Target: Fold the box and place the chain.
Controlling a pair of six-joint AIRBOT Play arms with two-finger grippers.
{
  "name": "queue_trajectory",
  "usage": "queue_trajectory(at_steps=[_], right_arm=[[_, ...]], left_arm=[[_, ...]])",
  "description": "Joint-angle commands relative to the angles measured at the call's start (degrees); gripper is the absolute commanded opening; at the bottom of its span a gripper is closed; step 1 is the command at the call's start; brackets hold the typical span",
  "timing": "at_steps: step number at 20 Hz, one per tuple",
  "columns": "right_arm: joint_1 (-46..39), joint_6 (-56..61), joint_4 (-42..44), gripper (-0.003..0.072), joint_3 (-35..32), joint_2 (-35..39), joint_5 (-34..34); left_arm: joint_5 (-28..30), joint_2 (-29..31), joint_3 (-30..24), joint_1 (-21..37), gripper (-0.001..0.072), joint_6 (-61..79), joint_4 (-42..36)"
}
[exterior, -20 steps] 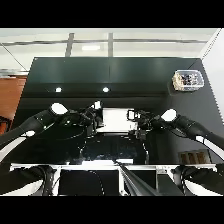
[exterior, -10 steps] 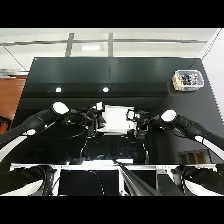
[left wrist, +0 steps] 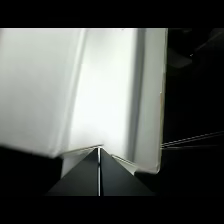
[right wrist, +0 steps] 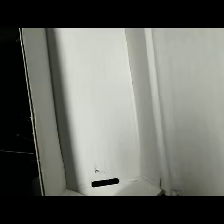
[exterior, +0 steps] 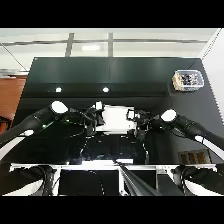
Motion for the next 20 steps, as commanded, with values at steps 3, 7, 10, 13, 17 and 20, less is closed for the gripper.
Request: queue_trajectory(at_steps=[3, 7, 10, 13, 17, 20], right_arm=[[-0.02, -0.04, 0.00, 0.0097, -0.02, 0.02, 0.07], [-0.02, -0.04, 0.00, 0.0097, -0.02, 0.02, 0.07], [-0.02, -0.04, 0.00, 0.0097, -0.02, 0.02, 0.04], [-0.02, -0.04, 0.00, 0.0097, -0.02, 0.02, 0.04], [-0.02, -0.04, 0.00, 0.0097, -0.02, 0.02, 0.04], [-0.02, -0.04, 0.00, 0.0097, -0.02, 0.02, 0.04]], left_arm=[[-2.01, 11.56, 0.04, 11.13, 0.0031, -28.09, 23.08], [-10.71, 15.39, -0.28, 23.87, 0.0030, -42.49, 26.82], [-13.09, 12.15, -3.93, 29.24, 0.0031, -79.58, 22.53], [-16.26, 5.55, -7.91, 28.52, 0.0032, -71.78, 8.37], [-15.37, -4.07, -7.52, 23.23, 0.0030, -61.70, -3.98], [-12.87, -8.22, -5.51, 17.62, 0.0031, -61.05, -4.68]])
